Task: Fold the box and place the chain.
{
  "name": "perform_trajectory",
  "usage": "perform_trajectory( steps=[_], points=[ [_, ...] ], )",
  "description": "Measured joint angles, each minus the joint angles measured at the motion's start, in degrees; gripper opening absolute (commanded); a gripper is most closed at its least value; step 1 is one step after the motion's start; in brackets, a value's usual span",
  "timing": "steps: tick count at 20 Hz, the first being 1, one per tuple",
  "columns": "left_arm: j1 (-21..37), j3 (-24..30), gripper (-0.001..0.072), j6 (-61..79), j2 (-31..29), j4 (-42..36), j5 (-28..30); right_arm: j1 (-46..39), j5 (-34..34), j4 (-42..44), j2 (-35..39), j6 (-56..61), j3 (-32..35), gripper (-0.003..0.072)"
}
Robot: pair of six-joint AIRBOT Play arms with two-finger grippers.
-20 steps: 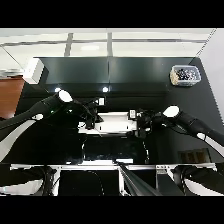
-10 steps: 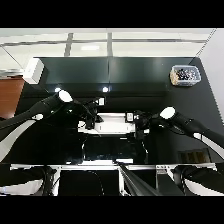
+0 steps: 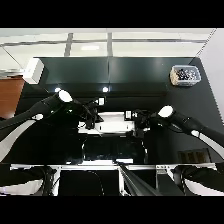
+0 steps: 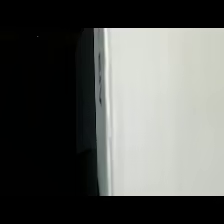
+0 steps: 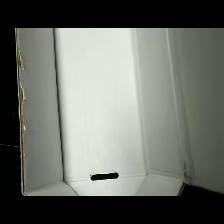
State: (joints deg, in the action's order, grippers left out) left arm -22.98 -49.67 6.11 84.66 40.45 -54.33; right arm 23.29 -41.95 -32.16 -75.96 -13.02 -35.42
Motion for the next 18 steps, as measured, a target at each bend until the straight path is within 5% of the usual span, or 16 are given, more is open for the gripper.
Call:
perform_trajectory(
  steps=[18],
  points=[
    [0.0,0.0,0.0028,0.1,0.0,0.0,-0.1,1.2,0.5,-2.6,-0.4,2.0,-0.3,0.0676]
  ],
)
